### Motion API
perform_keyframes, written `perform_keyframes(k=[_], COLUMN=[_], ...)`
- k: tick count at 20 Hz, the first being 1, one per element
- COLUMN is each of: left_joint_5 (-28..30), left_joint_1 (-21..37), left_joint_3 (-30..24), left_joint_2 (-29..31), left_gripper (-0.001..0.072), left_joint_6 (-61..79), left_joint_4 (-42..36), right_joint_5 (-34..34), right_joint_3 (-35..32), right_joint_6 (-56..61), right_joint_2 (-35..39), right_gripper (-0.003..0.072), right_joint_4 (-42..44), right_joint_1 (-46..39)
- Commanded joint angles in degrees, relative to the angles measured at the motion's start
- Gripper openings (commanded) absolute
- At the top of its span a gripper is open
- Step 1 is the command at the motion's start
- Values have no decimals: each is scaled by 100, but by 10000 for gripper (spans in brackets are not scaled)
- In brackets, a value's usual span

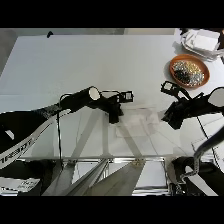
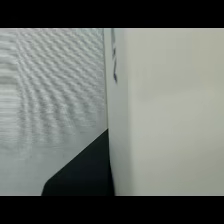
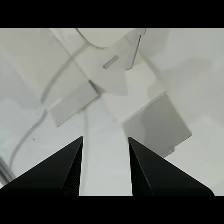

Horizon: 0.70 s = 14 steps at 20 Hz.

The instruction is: Fold the box and place the chain.

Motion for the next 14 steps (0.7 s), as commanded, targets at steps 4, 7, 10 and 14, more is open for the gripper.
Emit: perform_keyframes(k=[4, 7, 10, 14], left_joint_5=[-208, -192, -35, -37], left_joint_1=[2, 2, 2, -22], left_joint_3=[2, 2, 2, 2], left_joint_2=[0, 0, 2, 2], left_gripper=[5, 6, 12, 12], left_joint_6=[85, 205, 205, 186], left_joint_4=[61, 63, 63, 63], right_joint_5=[125, 205, 358, 682], right_joint_3=[-2, -2, -2, -2], right_joint_6=[-817, -981, -981, -979], right_joint_2=[-28, -28, -28, -28], right_gripper=[325, 325, 324, 86], right_joint_4=[2, 7, 7, 9], right_joint_1=[0, 0, 0, 0])
